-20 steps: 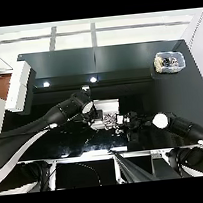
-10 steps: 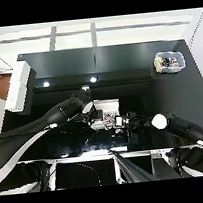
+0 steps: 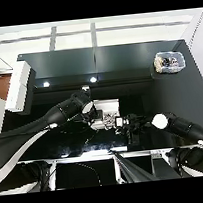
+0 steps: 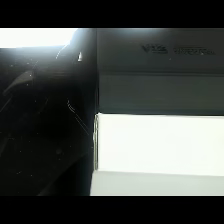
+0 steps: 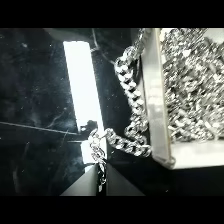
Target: Fold the box and place the chain.
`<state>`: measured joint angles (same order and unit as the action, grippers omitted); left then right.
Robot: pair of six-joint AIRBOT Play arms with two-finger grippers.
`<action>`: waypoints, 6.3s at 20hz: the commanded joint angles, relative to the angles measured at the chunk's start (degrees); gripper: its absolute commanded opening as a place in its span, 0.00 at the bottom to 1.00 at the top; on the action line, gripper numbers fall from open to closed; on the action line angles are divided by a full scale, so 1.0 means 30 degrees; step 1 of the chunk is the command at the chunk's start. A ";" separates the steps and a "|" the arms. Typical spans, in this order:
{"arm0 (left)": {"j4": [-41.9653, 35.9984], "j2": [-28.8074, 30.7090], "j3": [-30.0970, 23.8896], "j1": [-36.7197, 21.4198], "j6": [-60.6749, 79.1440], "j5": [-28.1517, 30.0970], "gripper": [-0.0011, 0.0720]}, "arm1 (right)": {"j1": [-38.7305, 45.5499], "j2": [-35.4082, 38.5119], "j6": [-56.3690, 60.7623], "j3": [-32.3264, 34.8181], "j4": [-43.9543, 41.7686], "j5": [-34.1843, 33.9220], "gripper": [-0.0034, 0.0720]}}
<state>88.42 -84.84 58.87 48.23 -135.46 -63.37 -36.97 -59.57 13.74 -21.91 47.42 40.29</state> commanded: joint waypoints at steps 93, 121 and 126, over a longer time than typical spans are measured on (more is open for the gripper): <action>-1.8557 0.2237 -0.6849 -1.0586 5.0788 0.1945 0.97 | 1.3908 0.1588 0.8000 -0.9748 -0.3220 1.0418 0.90; -1.7551 0.1843 -0.6426 -0.9923 4.9564 0.1566 0.99 | 1.3908 0.1588 0.8000 -0.9748 -0.3082 1.0411 0.90; -1.7529 0.1880 -0.6426 -0.9136 4.8267 0.3053 0.99 | 1.3908 0.1588 0.8000 -0.9748 -0.3089 1.0411 0.90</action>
<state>35.75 -79.24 39.64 19.88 11.79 -57.17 4.73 -54.83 37.74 -51.13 38.17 71.53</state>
